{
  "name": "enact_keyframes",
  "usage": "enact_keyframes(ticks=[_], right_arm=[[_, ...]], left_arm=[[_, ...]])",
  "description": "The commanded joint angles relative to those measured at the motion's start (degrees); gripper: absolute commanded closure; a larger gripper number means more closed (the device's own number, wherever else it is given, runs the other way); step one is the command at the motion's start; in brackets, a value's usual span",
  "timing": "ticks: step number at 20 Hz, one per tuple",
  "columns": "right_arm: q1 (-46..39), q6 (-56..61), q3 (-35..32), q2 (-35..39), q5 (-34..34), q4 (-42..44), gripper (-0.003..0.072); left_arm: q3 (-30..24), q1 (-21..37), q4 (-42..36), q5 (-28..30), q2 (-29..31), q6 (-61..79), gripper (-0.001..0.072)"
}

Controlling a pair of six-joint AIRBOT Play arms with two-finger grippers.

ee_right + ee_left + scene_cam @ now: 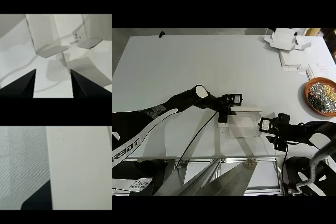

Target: Fold the box and place the chain.

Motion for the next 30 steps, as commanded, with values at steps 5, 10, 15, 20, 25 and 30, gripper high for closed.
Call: enact_keyframes(ticks=[5,10,15,20,25,30], right_arm=[[0.20,-3.58,-7.32,1.73,-11.37,-1.38,0.0210],[2.51,-13.94,-9.16,2.25,-13.07,2.38,0.0210],[13.11,-13.62,-9.73,5.73,-10.49,2.71,0.0211],[13.51,-11.76,-9.97,5.70,-9.86,2.69,0.0210],[13.53,-9.44,-13.38,10.19,-12.59,-1.46,-0.0010],[13.51,-5.75,-15.89,16.59,-16.83,-0.98,0.0002]], left_arm=[[0.00,-0.04,0.00,0.02,-0.02,0.02,0.0699],[0.00,-0.04,0.00,0.02,-0.02,0.02,0.0699],[0.00,-0.04,0.00,0.00,-0.02,0.02,0.0699],[0.00,-0.04,0.00,0.02,-0.02,0.02,0.0699],[0.00,-0.04,0.00,0.02,-0.02,0.02,0.0699],[0.00,-0.04,0.00,0.04,-0.02,0.02,0.0699]])
